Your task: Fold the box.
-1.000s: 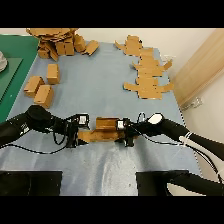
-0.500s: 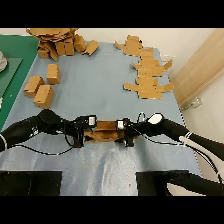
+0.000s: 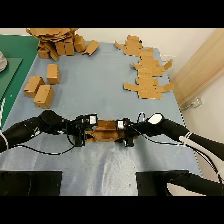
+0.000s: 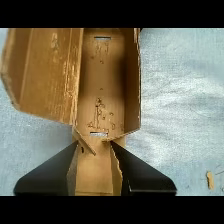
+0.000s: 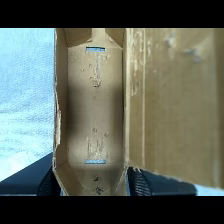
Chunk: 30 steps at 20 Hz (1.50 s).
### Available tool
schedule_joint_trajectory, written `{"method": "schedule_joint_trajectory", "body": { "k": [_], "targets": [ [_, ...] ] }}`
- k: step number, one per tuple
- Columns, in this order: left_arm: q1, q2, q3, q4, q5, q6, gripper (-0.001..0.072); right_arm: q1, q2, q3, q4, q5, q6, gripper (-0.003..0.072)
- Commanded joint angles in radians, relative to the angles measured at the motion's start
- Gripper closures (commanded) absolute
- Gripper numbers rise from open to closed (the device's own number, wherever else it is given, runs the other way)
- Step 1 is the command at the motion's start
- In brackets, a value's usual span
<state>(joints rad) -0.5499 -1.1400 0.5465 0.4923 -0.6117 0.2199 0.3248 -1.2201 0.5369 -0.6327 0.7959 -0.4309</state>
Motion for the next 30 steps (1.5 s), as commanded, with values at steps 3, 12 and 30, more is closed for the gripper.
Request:
{"method": "schedule_joint_trajectory", "body": {
  "k": [3, 12, 30],
  "targets": [
    [-0.005, 0.0, 0.003, 0.037, 0.001, -0.066, 0.0425, 0.001, 0.0, 0.0, 0.0, 0.0, 0.0, 0.0206],
    [-0.011, 0.001, 0.047, 0.129, -0.075, -0.138, 0.0635, 0.001, 0.0, 0.0, 0.0, 0.0, 0.0, 0.0205],
    [-0.092, -0.032, 0.059, 0.086, 0.005, -0.079, 0.0635, 0.001, 0.0, 0.0, 0.0, 0.0, 0.0, 0.0205]
  ]
}}
